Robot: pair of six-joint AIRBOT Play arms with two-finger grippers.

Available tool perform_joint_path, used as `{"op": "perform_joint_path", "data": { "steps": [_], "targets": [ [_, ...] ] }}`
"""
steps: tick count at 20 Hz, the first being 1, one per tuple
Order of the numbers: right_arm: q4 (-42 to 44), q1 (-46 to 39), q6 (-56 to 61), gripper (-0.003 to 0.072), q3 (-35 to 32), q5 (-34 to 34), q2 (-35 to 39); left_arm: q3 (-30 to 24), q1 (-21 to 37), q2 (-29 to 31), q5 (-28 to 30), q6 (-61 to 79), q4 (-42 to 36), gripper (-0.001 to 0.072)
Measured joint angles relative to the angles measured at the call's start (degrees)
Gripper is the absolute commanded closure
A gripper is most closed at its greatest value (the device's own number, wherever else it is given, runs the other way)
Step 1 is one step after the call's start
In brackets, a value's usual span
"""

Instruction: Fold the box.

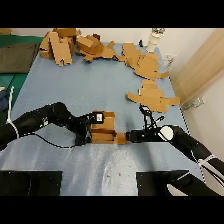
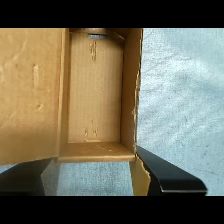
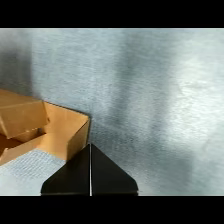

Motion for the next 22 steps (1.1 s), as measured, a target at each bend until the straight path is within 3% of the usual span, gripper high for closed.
{"op": "perform_joint_path", "data": {
  "steps": [4,16,22],
  "targets": [
    [0.39,0.02,1.22,0.0688,-1.25,-1.36,-0.61,0.00,0.00,0.00,-0.33,0.00,-0.09,0.0244],
    [17.03,0.07,-9.20,0.0687,-3.58,-4.70,-1.79,0.00,0.00,0.00,-0.72,-0.02,-0.68,0.0244],
    [23.02,0.07,-14.12,0.0684,-3.58,-4.37,1.27,0.00,0.00,0.00,-0.79,-0.02,-1.01,0.0244]
  ]
}}
